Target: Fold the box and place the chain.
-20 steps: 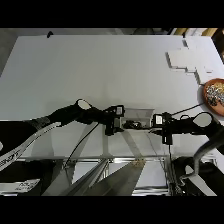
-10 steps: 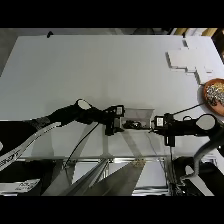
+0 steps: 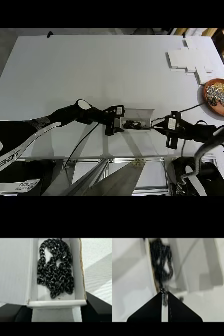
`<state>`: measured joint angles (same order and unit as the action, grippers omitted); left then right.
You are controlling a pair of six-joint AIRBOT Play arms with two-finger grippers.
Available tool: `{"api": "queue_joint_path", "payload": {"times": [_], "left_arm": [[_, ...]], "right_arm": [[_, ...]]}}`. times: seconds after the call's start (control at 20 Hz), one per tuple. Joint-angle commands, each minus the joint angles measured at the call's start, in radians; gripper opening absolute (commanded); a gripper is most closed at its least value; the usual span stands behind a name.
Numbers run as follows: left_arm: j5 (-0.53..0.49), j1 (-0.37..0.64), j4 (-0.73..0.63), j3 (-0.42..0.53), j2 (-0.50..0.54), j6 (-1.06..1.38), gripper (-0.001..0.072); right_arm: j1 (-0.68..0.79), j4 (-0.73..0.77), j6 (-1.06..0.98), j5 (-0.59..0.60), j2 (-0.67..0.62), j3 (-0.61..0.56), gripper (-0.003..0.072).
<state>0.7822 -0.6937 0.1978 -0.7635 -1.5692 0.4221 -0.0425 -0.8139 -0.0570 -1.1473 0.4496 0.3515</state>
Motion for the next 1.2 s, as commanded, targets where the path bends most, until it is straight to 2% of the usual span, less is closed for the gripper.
{"api": "queue_joint_path", "payload": {"times": [0.0,0.2,0.5,0.6,0.7,0.75,0.8,0.95,1.05,1.15], "left_arm": [[0.0,0.0,0.0,0.0,0.001,0.0,0.0312],[0.0,0.0,0.0,0.0,0.001,0.0,0.0312],[0.0,0.0,0.0,0.0,0.001,0.0,0.0312],[0.0,0.0,0.0,0.0,0.001,0.0,0.0312],[0.0,0.0,0.0,0.0,0.001,0.0,0.0312],[0.0,0.0,0.0,0.0,0.001,0.0,0.0312],[0.0,0.0,0.0,0.0,0.001,0.0,0.0312],[0.0,0.0,0.0,0.0,0.001,0.0,0.0312],[0.0,0.0,0.0,0.0,0.001,0.0,0.0312],[0.0,0.0,0.0,0.0,0.001,0.0,0.0312]], "right_arm": [[-0.036,0.229,0.079,-0.001,-0.024,0.035,0.0015],[-0.161,0.266,0.092,0.171,0.049,0.041,0.0015],[-0.42,0.266,0.092,0.431,0.355,0.047,0.0015],[-0.46,0.265,0.092,0.47,0.433,0.058,0.0027],[-0.46,0.253,0.092,0.477,0.467,0.076,0.0211],[-0.453,0.225,0.092,0.464,0.466,0.095,0.0241],[-0.434,0.176,0.089,0.406,0.466,0.131,0.0241],[-0.325,0.026,0.024,0.092,0.455,0.277,0.0214],[-0.221,-0.077,0.023,-0.127,0.425,0.362,0.0048],[-0.106,-0.122,0.01,-0.18,0.378,0.391,0.0033]]}}
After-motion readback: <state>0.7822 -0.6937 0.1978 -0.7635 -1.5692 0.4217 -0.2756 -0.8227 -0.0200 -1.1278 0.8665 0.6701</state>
